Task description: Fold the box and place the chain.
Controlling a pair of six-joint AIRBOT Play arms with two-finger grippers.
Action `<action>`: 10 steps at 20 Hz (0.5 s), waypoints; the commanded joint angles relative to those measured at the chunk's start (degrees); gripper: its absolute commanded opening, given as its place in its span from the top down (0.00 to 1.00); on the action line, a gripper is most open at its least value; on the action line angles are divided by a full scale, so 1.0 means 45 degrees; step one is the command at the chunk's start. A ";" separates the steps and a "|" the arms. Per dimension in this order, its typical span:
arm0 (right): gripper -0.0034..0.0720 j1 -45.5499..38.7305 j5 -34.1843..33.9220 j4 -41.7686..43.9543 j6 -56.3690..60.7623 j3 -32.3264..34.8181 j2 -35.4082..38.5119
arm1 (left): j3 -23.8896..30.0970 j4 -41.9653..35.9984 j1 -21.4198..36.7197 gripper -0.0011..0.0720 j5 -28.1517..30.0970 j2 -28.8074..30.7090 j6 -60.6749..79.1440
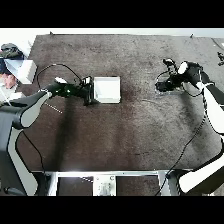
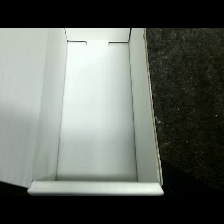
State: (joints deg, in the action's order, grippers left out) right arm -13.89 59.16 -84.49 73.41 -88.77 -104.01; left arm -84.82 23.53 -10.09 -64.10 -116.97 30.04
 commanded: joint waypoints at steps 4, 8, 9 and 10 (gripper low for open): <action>0.82 0.0068 -0.0005 -0.0738 0.0311 -0.0010 -0.0063 | 0.0000 0.0005 0.0005 0.48 0.0000 0.0000 0.0005; 0.98 0.0073 -0.0126 -0.0845 0.0559 -0.0102 0.0248 | -0.0005 0.0005 0.0005 0.48 0.0000 0.0000 0.0005; 0.98 0.0073 -0.0141 -0.0845 0.0554 -0.0102 0.0466 | 0.0000 0.0005 0.0005 0.48 0.0000 0.0000 0.0005; 0.98 0.0073 -0.0131 -0.0840 0.0554 -0.0102 0.0743 | 0.0000 0.0005 0.0005 0.49 0.0000 0.0000 0.0005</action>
State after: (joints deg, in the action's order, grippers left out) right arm -13.63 58.94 -87.92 75.24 -89.12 -102.54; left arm -84.82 23.53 -10.09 -64.10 -116.97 30.04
